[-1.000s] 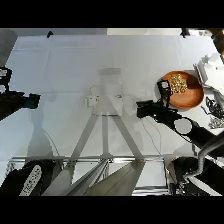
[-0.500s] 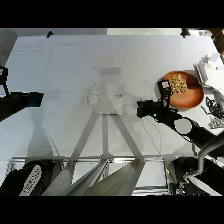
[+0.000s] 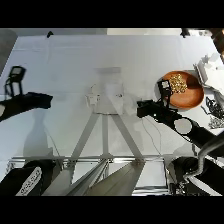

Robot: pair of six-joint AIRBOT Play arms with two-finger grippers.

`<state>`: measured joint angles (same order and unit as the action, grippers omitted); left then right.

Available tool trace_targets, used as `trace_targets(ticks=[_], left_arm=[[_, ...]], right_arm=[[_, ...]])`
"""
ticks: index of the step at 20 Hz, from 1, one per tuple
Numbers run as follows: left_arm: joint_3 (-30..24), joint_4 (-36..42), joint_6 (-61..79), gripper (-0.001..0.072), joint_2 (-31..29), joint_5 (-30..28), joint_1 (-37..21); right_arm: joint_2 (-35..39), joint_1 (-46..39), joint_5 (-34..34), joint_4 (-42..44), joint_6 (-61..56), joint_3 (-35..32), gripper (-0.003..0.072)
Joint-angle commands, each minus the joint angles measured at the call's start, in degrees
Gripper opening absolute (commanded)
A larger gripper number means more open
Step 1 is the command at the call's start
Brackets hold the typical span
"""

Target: Fold the box and place the chain.

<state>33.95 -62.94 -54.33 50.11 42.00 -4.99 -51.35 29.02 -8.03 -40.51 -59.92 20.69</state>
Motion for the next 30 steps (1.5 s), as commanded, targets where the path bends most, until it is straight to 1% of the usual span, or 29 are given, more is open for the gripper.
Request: trace_targets(ticks=[1, 3, 4, 6, 7, 9, 10, 13, 14, 16, 19, 24, 27, 28, 30], left_arm=[[12.1, 0.7, 1.9, 0.0352, 13.7, 5.2, 6.6], [22.1, 8.1, 9.4, 0.0564, 23.8, 11.1, 6.3], [26.5, 10.5, 14.1, 0.0597, 28.4, 15.0, 5.7], [32.8, 15.4, 22.4, 0.0604, 35.6, 21.5, 5.0], [35.0, 19.2, 27.3, 0.0648, 38.7, 24.4, 4.7], [38.9, 26.8, 34.3, 0.0648, 44.0, 30.4, 4.2], [40.6, 29.8, 36.3, 0.0648, 46.1, 31.5, 4.2], [45.2, 38.4, 36.8, 0.0648, 52.6, 32.5, 4.7], [46.5, 40.2, 37.1, 0.0648, 54.5, 33.7, 5.0], [48.5, 40.6, 37.7, 0.0648, 57.2, 36.1, 6.2], [49.0, 40.6, 40.2, 0.0648, 59.1, 36.3, 8.3], [49.0, 40.0, 42.6, 0.0647, 61.0, 36.0, 10.6], [49.0, 39.5, 45.1, 0.0645, 61.0, 38.0, 11.8], [49.0, 39.3, 47.1, 0.0631, 61.0, 38.9, 12.3], [49.0, 38.3, 49.7, 0.0629, 61.0, 38.7, 13.0]], right_arm=[[0.0, 0.1, 0.0, 0.0, 0.0, 0.0, 0.0017], [0.0, 0.1, 0.0, 0.0, 0.0, 0.0, 0.0017], [0.0, 0.1, 0.0, 0.0, 0.0, 0.0, 0.0017], [0.0, 0.1, 0.0, 0.0, 0.0, 0.0, 0.0017], [0.0, 0.1, 0.0, 0.0, 0.0, 0.0, 0.0017], [0.0, 0.1, 0.0, 0.0, 0.0, 0.0, 0.0017], [0.0, 0.1, 0.0, 0.0, 0.0, 0.0, 0.0017], [0.0, 0.1, 0.0, 0.0, 0.0, 0.0, 0.0017], [0.0, 0.1, 0.0, 0.0, 0.0, 0.0, 0.0017], [0.0, 0.1, 0.0, 0.0, 0.0, 0.0, 0.0017], [0.0, 0.1, 0.0, 0.0, 0.0, 0.0, 0.0017], [0.0, 0.1, 0.0, 0.0, 0.0, 0.0, 0.0017], [0.0, 0.1, 0.0, 0.0, 0.0, 0.0, 0.0017], [0.0, 0.1, 0.0, 0.0, 0.0, 0.0, 0.0017], [0.0, 0.1, 0.0, 0.0, 0.0, 0.0, 0.0017]])
